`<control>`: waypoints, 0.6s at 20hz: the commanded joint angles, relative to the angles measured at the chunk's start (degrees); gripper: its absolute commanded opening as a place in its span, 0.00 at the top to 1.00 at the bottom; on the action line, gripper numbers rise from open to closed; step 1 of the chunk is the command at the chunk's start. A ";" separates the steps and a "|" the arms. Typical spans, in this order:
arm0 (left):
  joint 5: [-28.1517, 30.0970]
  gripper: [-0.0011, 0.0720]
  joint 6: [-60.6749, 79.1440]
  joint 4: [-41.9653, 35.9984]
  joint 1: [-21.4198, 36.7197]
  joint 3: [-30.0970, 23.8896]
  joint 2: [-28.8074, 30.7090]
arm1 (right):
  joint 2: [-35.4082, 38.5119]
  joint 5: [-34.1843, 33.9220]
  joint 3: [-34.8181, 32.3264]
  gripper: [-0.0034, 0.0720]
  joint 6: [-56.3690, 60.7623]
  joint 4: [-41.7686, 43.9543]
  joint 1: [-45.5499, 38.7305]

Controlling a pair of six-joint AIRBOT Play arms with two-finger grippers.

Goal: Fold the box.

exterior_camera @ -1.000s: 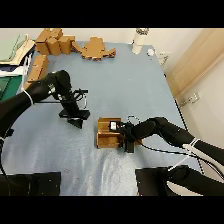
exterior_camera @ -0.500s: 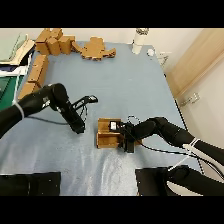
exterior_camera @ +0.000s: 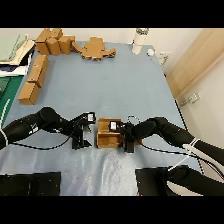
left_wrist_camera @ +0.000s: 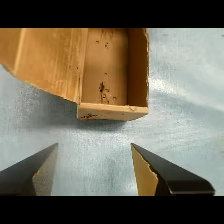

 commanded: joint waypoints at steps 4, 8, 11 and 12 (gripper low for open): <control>2.47 0.04 7.04 -3.37 -2.10 -2.05 -0.57 | -0.02 0.02 -0.02 0.36 0.02 0.00 0.02; 8.79 0.04 7.02 -3.48 -5.49 -2.05 -3.04 | -0.02 0.04 -0.02 0.36 0.02 0.00 0.02; 10.36 0.04 7.02 -4.42 -7.34 -2.05 -3.19 | -0.02 0.02 -0.02 0.36 0.02 0.00 0.02; 11.13 0.04 7.04 -5.25 -7.82 -2.05 -3.30 | -0.02 0.02 -0.02 0.36 0.02 0.00 0.02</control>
